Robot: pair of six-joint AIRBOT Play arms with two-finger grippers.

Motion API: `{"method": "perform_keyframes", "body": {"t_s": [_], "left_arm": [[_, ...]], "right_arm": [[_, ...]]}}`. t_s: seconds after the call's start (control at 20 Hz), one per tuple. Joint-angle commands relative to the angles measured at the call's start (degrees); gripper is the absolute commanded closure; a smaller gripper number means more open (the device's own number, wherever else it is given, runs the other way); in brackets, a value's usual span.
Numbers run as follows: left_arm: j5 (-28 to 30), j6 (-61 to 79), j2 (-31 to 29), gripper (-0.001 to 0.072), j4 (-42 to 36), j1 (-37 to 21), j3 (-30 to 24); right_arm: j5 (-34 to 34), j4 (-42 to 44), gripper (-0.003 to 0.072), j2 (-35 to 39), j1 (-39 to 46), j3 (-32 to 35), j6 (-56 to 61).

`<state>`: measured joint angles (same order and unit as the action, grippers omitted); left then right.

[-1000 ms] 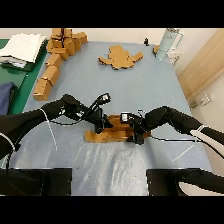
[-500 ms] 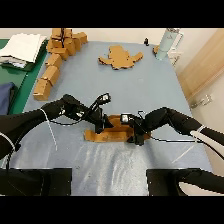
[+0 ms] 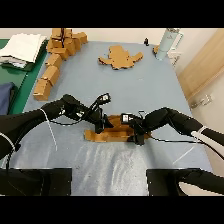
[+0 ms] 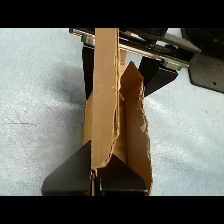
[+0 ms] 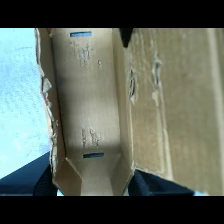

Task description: Fold the box.

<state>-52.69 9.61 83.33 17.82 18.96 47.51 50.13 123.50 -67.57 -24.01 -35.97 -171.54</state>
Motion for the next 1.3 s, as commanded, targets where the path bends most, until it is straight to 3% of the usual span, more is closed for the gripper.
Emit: {"method": "perform_keyframes", "body": {"t_s": [0.0, 0.1, 0.35, 0.45, 1.05, 1.15, 1.25], "left_arm": [[0.04, 0.00, 0.02, 0.0696, 0.00, 0.00, -0.02], [0.04, 0.00, 0.02, 0.0696, -0.02, 0.00, -0.02], [0.04, -0.02, 0.02, 0.0696, 0.00, 0.00, -0.02], [0.04, 0.00, 0.02, 0.0697, 0.00, 0.00, -0.02], [0.04, 0.00, 0.02, 0.0697, 0.00, 0.00, -0.02], [0.04, 0.00, 0.02, 0.0697, 0.00, 0.00, -0.02], [0.04, 0.00, 0.02, 0.0697, 0.00, -0.02, -0.02]], "right_arm": [[-0.22, -0.11, 0.0154, 0.13, -0.04, 0.42, -0.04], [-0.13, 0.31, 0.0080, 0.28, -0.04, 0.46, -0.04], [0.15, 0.79, 0.0077, 1.84, -0.04, 0.46, -0.02], [0.33, 0.76, 0.0012, 2.64, -0.04, 0.46, 0.07], [-1.22, 0.22, 0.0042, 0.44, -0.04, 0.74, 0.04], [-1.64, 0.20, 0.0112, 0.37, -0.04, 1.16, 0.04], [-1.66, 0.22, 0.0130, 0.37, -0.04, 1.36, 0.04]]}}
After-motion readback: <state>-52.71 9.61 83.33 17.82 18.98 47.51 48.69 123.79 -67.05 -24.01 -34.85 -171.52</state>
